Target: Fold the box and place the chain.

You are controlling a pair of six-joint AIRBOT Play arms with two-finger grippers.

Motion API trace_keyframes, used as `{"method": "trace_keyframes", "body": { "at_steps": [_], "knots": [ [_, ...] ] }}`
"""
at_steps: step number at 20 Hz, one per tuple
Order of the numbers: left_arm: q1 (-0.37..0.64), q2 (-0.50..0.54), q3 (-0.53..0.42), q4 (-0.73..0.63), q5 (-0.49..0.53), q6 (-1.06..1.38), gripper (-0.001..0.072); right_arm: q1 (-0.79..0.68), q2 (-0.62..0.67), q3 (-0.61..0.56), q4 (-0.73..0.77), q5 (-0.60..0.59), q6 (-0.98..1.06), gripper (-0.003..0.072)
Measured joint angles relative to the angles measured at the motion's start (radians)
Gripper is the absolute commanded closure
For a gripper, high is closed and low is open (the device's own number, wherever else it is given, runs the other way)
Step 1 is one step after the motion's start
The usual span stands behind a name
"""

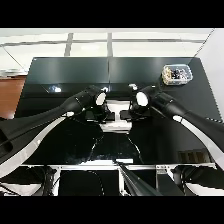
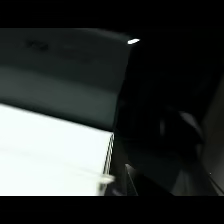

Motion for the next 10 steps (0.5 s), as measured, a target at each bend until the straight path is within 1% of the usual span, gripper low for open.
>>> {"method": "trace_keyframes", "body": {
  "at_steps": [2,6,7,8,10],
  "knots": [
    [0.0,0.0,0.0,0.004,0.0,-0.001,0.0684,0.028,-0.024,0.021,-0.047,0.003,0.072,0.0389],
    [0.0,0.0,0.0,0.003,-0.001,-0.002,0.0684,0.05,-0.055,0.037,-0.07,0.03,0.173,0.039],
    [0.0,0.0,0.0,0.003,-0.002,-0.001,0.0684,0.052,-0.059,0.039,-0.068,0.037,0.187,0.0407],
    [0.0,0.0,0.0,0.003,-0.002,0.0,0.0684,0.054,-0.061,0.04,-0.064,0.045,0.198,0.0506],
    [0.0,0.0,0.0,0.002,-0.002,0.0,0.0684,0.056,-0.064,0.041,-0.055,0.053,0.212,0.0508]
  ]
}}
